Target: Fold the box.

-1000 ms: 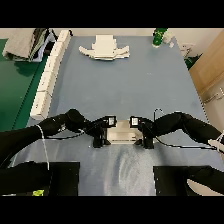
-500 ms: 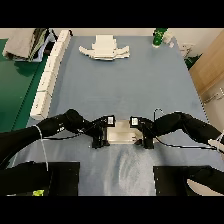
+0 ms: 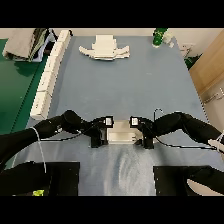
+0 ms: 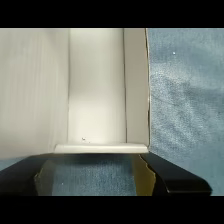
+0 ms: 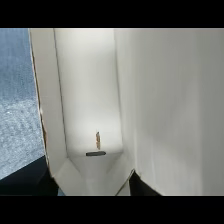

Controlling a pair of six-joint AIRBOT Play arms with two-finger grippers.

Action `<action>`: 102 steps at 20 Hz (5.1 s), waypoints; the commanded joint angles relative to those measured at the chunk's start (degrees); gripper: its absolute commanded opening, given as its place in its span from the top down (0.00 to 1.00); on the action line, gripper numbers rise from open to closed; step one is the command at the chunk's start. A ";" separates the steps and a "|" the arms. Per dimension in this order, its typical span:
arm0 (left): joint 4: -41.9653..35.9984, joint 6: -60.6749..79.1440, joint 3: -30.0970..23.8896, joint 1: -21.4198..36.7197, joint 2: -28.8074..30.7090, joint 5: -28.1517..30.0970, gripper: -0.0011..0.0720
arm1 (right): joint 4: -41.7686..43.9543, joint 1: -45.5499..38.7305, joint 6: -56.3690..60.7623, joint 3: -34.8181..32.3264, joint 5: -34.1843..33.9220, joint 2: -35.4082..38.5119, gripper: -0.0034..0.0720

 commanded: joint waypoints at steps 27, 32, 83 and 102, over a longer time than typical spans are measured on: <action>-7.54 6.36 -2.54 -2.91 0.94 4.37 0.05 | 0.00 0.00 0.00 -0.02 0.02 -0.02 0.21; -7.30 5.77 -2.69 -1.57 1.16 3.67 0.05 | 0.00 0.00 0.00 -0.02 0.00 -0.02 0.21; -8.13 4.96 -2.67 -3.78 1.11 6.82 0.45 | 0.11 0.00 0.04 0.09 -0.81 0.09 0.24; -8.13 4.96 -2.67 -3.78 1.11 6.80 0.45 | -33.40 -0.02 63.71 7.34 -23.21 23.78 0.00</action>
